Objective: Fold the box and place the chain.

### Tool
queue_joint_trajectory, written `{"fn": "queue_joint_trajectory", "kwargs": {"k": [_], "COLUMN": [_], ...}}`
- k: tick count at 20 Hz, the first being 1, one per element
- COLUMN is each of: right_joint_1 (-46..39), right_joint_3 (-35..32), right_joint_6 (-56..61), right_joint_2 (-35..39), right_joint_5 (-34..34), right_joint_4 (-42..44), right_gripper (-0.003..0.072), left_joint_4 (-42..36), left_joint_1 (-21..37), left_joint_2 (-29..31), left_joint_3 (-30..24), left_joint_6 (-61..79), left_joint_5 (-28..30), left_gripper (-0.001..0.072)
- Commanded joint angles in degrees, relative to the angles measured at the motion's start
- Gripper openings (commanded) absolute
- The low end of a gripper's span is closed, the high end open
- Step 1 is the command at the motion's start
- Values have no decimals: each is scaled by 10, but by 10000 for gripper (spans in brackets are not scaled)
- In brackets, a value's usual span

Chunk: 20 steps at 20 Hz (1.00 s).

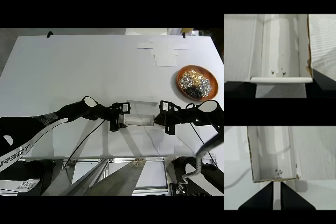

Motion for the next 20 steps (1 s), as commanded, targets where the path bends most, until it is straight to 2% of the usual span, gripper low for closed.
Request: {"fn": "queue_joint_trajectory", "kwargs": {"k": [1,6,9,11,12,17,20], "right_joint_1": [0,43,60,60,60,60,59], "right_joint_3": [0,-1,-1,-1,-1,-1,-1], "right_joint_6": [-1,-30,-25,-22,-17,27,121], "right_joint_2": [-2,-30,-41,-41,-41,-35,-4], "right_joint_5": [4,-10,-44,-56,-58,-56,-56], "right_joint_4": [12,50,50,47,47,30,-45], "right_gripper": [79,86,163,302,323,322,318], "left_joint_4": [0,0,0,0,0,0,0], "left_joint_1": [0,0,0,0,0,0,0], "left_joint_2": [0,0,0,0,0,0,0], "left_joint_3": [0,0,0,0,0,0,0], "left_joint_6": [0,0,0,0,0,0,0], "left_joint_5": [0,0,0,0,0,0,0], "left_gripper": [333,333,333,333,333,333,333]}}
